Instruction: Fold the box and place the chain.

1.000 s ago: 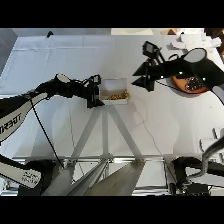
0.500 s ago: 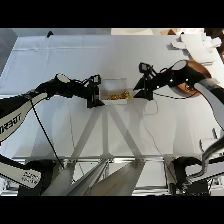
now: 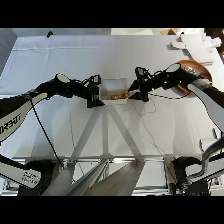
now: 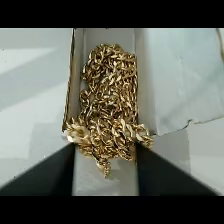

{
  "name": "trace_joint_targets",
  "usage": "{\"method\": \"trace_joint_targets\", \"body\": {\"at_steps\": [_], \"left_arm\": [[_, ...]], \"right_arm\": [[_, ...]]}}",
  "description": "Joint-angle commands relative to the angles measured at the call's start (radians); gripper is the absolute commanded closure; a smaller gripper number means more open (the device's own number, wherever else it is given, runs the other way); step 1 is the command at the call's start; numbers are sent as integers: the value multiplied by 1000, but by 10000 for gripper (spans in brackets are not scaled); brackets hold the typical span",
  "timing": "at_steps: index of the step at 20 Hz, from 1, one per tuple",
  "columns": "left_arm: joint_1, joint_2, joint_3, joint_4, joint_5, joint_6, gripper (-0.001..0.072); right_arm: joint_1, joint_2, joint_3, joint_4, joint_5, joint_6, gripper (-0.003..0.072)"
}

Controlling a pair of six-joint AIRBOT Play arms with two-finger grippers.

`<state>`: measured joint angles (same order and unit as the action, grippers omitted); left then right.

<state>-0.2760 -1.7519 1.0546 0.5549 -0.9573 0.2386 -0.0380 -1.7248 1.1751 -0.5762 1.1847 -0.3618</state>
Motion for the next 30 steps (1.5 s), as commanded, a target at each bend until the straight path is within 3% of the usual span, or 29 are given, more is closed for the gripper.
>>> {"method": "trace_joint_targets", "body": {"at_steps": [1, 3, 5, 20, 26, 30], "left_arm": [[0, -1, 0, 0, 0, 0, 596], [0, -1, 0, 0, 0, 0, 596], [0, -1, 0, 0, 0, 0, 596], [0, -1, 0, 0, 0, 0, 596], [0, -1, 0, 0, 0, 0, 596], [0, -1, 0, 0, 0, 0, 596]], "right_arm": [[2, -2, -1, 14, 2, -14, 483], [2, -2, -1, 13, 3, -14, 528], [2, -2, -1, 8, 7, -13, 673], [2, 98, 0, -75, 9, 51, 675], [50, 143, 0, 127, -9, 51, 675], [165, 143, 0, 130, -128, 79, 673]]}}
